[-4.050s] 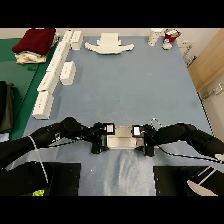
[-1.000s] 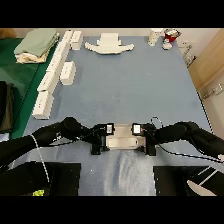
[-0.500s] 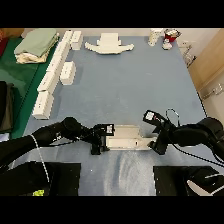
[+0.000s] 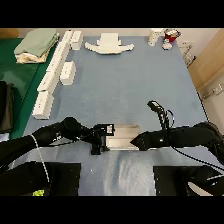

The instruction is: Fold the box.

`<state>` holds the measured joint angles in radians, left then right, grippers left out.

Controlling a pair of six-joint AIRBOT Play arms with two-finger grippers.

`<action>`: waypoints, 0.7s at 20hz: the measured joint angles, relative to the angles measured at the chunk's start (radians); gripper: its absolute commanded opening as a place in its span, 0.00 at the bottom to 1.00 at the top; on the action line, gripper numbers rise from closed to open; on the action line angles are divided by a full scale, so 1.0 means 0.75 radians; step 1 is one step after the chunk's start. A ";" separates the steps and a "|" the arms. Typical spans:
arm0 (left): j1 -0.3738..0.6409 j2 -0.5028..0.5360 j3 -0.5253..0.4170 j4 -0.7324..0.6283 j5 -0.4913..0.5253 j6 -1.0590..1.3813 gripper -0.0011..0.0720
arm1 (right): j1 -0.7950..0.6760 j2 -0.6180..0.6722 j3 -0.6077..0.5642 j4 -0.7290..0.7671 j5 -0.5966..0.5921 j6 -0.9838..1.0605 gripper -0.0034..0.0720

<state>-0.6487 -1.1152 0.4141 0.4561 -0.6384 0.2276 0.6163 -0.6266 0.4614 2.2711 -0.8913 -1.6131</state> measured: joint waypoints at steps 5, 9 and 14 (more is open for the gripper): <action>0.000 0.000 0.000 0.000 0.000 0.000 0.64 | 0.048 -0.094 0.024 0.063 0.270 0.113 0.05; 0.000 0.000 -0.001 0.000 0.001 -0.001 0.64 | 0.053 -0.204 0.034 0.056 0.433 0.141 0.05; 0.000 0.000 0.000 0.000 0.001 -0.001 0.64 | 0.044 -0.391 0.037 0.044 0.526 0.165 0.05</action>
<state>-0.6487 -1.1152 0.4141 0.4561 -0.6380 0.2272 0.6491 -0.9195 0.4892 2.3043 -0.4969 -1.4891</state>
